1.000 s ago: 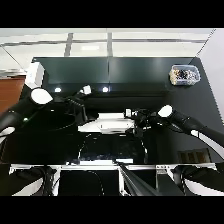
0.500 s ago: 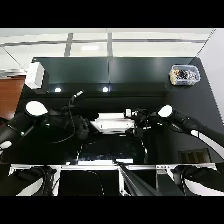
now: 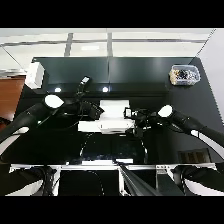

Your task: Fold the box and place the chain.

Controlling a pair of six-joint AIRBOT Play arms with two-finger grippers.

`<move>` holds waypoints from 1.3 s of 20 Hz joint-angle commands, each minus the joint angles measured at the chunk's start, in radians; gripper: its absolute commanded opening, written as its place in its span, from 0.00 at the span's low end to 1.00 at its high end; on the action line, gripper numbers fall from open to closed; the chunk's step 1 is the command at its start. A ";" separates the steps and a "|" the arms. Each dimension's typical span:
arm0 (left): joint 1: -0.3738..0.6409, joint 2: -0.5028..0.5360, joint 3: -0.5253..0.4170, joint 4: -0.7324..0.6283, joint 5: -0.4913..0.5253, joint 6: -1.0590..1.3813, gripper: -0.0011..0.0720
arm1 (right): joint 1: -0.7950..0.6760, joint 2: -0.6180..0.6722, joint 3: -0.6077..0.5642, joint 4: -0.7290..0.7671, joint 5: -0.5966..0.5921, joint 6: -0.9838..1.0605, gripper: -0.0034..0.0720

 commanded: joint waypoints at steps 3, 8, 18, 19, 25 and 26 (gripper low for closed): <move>-0.003 -0.142 0.045 0.152 -0.085 -0.087 0.04 | 0.000 -0.001 0.000 0.001 0.000 0.000 0.58; 0.072 -0.054 0.084 0.167 -0.126 -0.045 0.04 | 0.000 -0.001 0.000 0.000 0.000 0.000 0.58; 0.255 0.282 -0.143 0.158 -0.424 0.442 0.44 | 0.000 -0.001 0.000 -0.003 0.007 -0.001 0.58; 0.222 0.282 -0.170 0.194 -0.365 0.488 0.86 | 0.000 -0.001 0.000 -0.003 0.007 -0.001 0.58; 0.005 0.204 -0.157 0.367 -0.047 0.674 0.99 | 0.005 -0.001 0.000 -0.009 0.005 -0.001 0.58; -0.003 0.166 -0.143 0.335 -0.064 0.681 0.99 | 0.005 -0.001 0.000 -0.009 0.003 -0.001 0.58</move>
